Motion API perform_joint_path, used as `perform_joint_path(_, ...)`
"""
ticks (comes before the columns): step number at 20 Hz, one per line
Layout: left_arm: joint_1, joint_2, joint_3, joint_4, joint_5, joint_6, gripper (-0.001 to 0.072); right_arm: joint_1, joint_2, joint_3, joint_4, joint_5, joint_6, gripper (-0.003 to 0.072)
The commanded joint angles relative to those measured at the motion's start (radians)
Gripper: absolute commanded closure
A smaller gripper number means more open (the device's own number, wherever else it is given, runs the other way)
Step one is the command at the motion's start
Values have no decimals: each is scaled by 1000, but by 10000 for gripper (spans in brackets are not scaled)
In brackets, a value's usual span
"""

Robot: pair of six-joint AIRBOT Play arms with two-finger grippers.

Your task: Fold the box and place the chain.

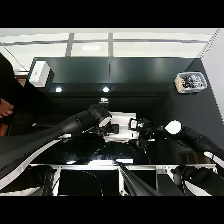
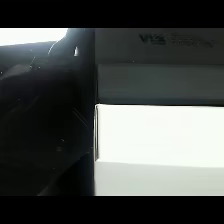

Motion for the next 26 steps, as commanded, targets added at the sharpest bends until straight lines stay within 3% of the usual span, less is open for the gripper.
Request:
perform_joint_path(1, 1, 0, 0, 11, -3, 33, 687, -14, 73, 7, -127, 103, 87, 33)
perform_joint_path(6, 0, -1, 0, 10, 5, 30, 686, -37, 103, 7, -205, 117, 81, 34)
perform_joint_path(8, 0, 0, 0, 10, 5, 31, 686, -34, 100, 7, -201, 114, 70, 75)
perform_joint_path(10, 0, 0, 0, 9, 5, 31, 685, -34, 95, 7, -189, 113, 32, 197)
perform_joint_path(11, 0, 0, 0, 9, 5, 31, 685, -34, 90, 7, -173, 103, 33, 199)
perform_joint_path(13, 0, 0, 0, 8, 6, 31, 685, -34, 86, 7, -95, 92, 34, 466)
perform_joint_path(20, 0, -1, 0, -6, 43, 31, 685, -1, 7, 7, 110, 25, 49, 466)
perform_joint_path(22, 0, -1, 0, -6, 43, 31, 685, -3, 4, 7, 105, 25, 91, 563)
perform_joint_path(24, 0, -1, 0, -6, 43, 31, 685, -3, 3, 7, 105, 25, 95, 556)
perform_joint_path(25, 0, -1, 0, -6, 43, 31, 685, -3, 3, 7, 105, 21, 103, 350)
perform_joint_path(26, 0, -1, 0, -6, 43, 31, 685, -3, 3, 7, 101, 23, 113, 323)
